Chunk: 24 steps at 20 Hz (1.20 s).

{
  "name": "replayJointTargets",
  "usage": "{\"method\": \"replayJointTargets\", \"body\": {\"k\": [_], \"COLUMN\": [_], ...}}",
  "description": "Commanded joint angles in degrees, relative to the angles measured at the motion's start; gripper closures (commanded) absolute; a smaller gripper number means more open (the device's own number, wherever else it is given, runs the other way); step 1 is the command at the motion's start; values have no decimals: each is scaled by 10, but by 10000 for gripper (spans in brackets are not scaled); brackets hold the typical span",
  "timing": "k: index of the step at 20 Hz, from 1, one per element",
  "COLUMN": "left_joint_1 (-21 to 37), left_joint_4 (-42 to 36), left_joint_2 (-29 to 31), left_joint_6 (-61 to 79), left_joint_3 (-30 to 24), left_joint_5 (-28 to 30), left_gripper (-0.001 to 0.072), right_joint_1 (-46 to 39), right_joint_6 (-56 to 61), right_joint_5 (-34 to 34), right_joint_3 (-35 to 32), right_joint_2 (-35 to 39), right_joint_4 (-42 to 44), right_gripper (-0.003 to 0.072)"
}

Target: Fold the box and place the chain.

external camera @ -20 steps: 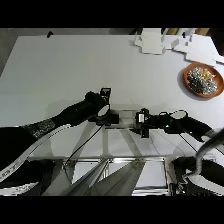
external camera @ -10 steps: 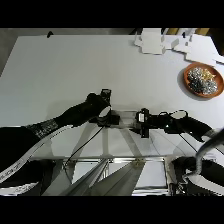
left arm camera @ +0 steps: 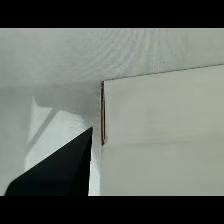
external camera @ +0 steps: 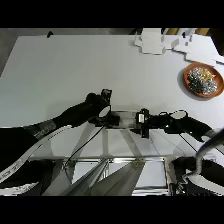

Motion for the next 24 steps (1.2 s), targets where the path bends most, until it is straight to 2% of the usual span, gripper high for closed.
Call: {"method": "replayJointTargets", "body": {"k": [1,5,10,15,16,17,18,21,24], "left_joint_1": [11,32,59,76,81,86,92,125,181], "left_joint_4": [2,-3,-50,-64,-64,-64,-64,-95,-163], "left_joint_2": [28,67,126,187,199,212,224,261,293], "left_joint_6": [42,91,166,268,307,363,436,699,915], "left_joint_3": [0,0,0,0,0,-1,-3,-38,-118], "left_joint_5": [-20,-58,-73,-141,-153,-163,-168,-155,-81], "left_gripper": [418,418,418,415,369,263,196,177,218], "right_joint_1": [0,0,0,0,0,0,0,0,0], "right_joint_6": [2,2,2,2,2,2,2,2,2], "right_joint_5": [0,0,0,0,0,0,0,0,0], "right_joint_3": [0,0,0,0,0,0,0,0,0], "right_joint_2": [0,0,0,0,0,0,0,0,0], "right_joint_4": [1,1,1,1,1,1,1,1,1], "right_gripper": [387,387,387,387,387,387,387,387,387]}}
